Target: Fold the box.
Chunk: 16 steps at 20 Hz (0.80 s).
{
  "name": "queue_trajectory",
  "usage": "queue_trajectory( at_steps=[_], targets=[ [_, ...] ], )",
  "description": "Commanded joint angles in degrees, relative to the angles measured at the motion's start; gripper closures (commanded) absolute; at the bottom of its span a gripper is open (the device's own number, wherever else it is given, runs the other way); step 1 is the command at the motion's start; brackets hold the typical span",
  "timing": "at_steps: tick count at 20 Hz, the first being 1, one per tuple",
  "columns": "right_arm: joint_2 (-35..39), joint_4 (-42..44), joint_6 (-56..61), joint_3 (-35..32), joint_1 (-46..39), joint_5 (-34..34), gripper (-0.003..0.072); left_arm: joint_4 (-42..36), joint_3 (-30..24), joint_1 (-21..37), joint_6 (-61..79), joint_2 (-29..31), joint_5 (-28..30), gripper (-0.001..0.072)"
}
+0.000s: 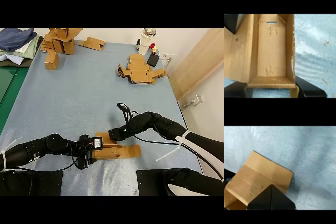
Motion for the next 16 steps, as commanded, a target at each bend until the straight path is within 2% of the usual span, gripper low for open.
queue_trajectory(
  at_steps=[1,4,7,9,11,12,13,14,16],
  targets=[
    [2.6,-1.6,-2.3,1.4,0.0,-1.6,0.0684,0.0,0.0,0.0,0.0,0.0,0.0,0.0187],
    [11.7,-9.9,1.1,1.7,0.0,-4.0,0.0685,0.0,0.0,0.0,0.0,0.0,0.0,0.0187],
    [23.0,-17.9,3.8,0.6,0.2,-12.2,0.0685,0.0,0.0,0.0,0.0,0.0,0.0,0.0187],
    [29.5,-15.4,1.2,-3.1,1.8,-18.7,0.0684,0.0,0.0,0.0,0.0,0.0,0.0,0.0187],
    [33.9,-9.8,-8.3,-8.2,5.5,-24.0,0.0674,0.0,0.0,0.0,0.0,0.0,0.0,0.0187],
    [35.1,-10.1,-11.7,-10.3,7.3,-24.4,0.0497,0.0,0.0,0.0,0.0,0.0,0.0,0.0187],
    [35.6,-12.8,-14.0,-11.9,8.8,-23.6,0.0232,0.0,0.0,0.0,0.0,0.0,0.0,0.0187],
    [35.5,-17.1,-15.6,-12.5,9.6,-22.1,0.0121,0.0,0.0,0.0,0.0,0.0,0.0,0.0187],
    [33.4,-25.2,-21.5,-12.9,10.2,-16.0,0.0109,0.0,0.0,0.0,0.0,0.0,0.0,0.0187]
  ],
)
